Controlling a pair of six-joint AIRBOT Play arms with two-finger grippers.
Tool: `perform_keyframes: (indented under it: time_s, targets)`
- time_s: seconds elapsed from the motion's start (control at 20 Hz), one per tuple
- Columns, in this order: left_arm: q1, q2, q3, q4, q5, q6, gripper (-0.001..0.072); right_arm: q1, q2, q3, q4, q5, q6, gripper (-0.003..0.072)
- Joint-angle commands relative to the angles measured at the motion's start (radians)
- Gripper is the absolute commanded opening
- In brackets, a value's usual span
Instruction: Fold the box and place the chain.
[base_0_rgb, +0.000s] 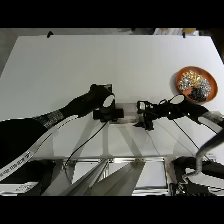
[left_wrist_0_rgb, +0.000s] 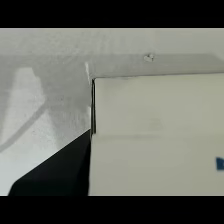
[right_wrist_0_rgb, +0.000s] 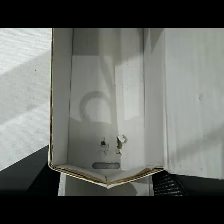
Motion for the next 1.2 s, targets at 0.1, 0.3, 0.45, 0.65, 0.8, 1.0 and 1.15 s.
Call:
perform_keyframes:
  time_s: [0.1, 0.3, 0.45, 0.65, 0.8, 1.0, 1.15]
  targets:
    - [-0.003, -0.023, 0.010, 0.014, -0.008, -0.048, 0.0188, 0.000, 0.000, 0.001, 0.000, 0.000, 0.000, 0.0397]
    - [-0.003, -0.025, 0.010, 0.014, -0.004, -0.057, 0.0005, 0.000, 0.000, 0.001, 0.001, 0.000, 0.000, 0.0397]
    - [-0.003, -0.025, 0.010, 0.014, -0.004, -0.057, 0.0001, 0.000, 0.000, 0.001, 0.000, 0.000, 0.000, 0.0397]
    - [-0.001, -0.019, 0.010, 0.014, -0.008, -0.041, 0.0078, 0.000, 0.000, 0.001, 0.000, 0.000, 0.000, 0.0397]
    - [0.004, -0.002, 0.010, 0.018, -0.010, 0.027, 0.0283, 0.000, 0.000, 0.001, 0.000, 0.000, 0.000, 0.0397]
    - [0.001, 0.008, 0.008, 0.039, -0.029, 0.051, 0.0275, 0.000, 0.000, 0.001, 0.000, 0.000, 0.000, 0.0397]
    - [-0.003, 0.011, -0.006, 0.039, -0.040, 0.083, 0.0275, 0.000, 0.000, 0.001, 0.001, 0.000, 0.000, 0.0397]
